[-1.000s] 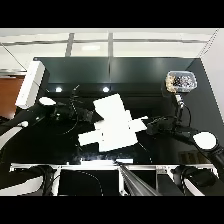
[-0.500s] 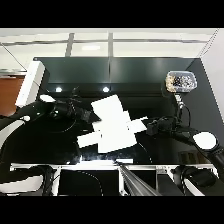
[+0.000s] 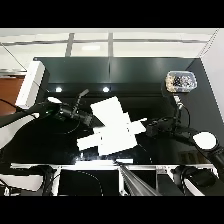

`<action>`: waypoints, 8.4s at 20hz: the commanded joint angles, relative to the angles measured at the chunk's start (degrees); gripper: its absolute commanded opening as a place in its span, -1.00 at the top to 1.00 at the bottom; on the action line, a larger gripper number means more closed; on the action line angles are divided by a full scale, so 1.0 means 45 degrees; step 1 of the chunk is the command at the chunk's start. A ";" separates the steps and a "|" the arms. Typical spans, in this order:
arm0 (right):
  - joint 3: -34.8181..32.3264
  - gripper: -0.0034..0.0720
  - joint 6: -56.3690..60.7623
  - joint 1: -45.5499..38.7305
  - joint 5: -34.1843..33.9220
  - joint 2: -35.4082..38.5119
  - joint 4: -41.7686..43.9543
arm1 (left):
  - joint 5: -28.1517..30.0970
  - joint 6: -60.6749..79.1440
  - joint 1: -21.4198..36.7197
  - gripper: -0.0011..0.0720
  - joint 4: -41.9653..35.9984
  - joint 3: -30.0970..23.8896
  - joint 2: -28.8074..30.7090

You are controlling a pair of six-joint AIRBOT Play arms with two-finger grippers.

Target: Fold the box and place the chain.

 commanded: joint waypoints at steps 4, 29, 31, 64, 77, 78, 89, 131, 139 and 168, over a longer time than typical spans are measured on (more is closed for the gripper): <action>0.0000 0.89 0.0010 0.0010 0.0238 0.0010 0.0005 | -0.1928 0.0602 -0.0364 -0.40 0.1307 0.1234 -0.0947; 0.3016 -0.73 -0.3235 -0.1297 0.5989 -0.0267 -0.6411 | 0.5775 0.6266 -0.4420 0.89 0.4677 -0.0957 0.4182; 0.2225 -0.73 -0.3784 -0.0476 0.4886 -0.0267 -0.6407 | 0.5858 0.6266 -0.4439 0.89 0.4716 -0.0952 0.3905; -0.0350 -0.73 -1.1434 0.4619 0.0714 -0.2968 -0.1608 | 0.5843 0.6212 -0.4255 0.89 0.4716 -0.0928 0.3789; -0.0340 -0.73 -1.1793 0.4639 -0.0024 -0.3439 0.0015 | 0.5843 0.6207 -0.4255 0.89 0.4716 -0.0928 0.3789; -0.0340 -0.73 -1.1851 0.4643 -0.0185 -0.3439 0.0160 | 0.5843 0.6207 -0.4255 0.89 0.4716 -0.0928 0.3789; 0.0350 -0.73 -1.1842 0.4410 -0.0840 -0.3434 -0.0617 | 0.5799 0.6207 -0.4260 0.89 0.4716 -0.0928 0.3789; 0.1661 -0.73 -1.7345 0.1540 0.1797 -0.6878 0.2278 | 0.5804 0.6164 -0.4260 0.89 0.4707 -0.0928 0.3798; 0.1846 -0.73 -1.5718 0.2074 0.1137 -0.7150 0.0525 | 0.5799 0.6164 -0.4260 0.89 0.4702 -0.0928 0.3798; 0.1851 -0.24 -1.5203 0.2506 0.0709 -0.7213 -0.0015 | 0.5595 0.4381 -0.3895 -0.74 0.6781 -0.0510 0.4755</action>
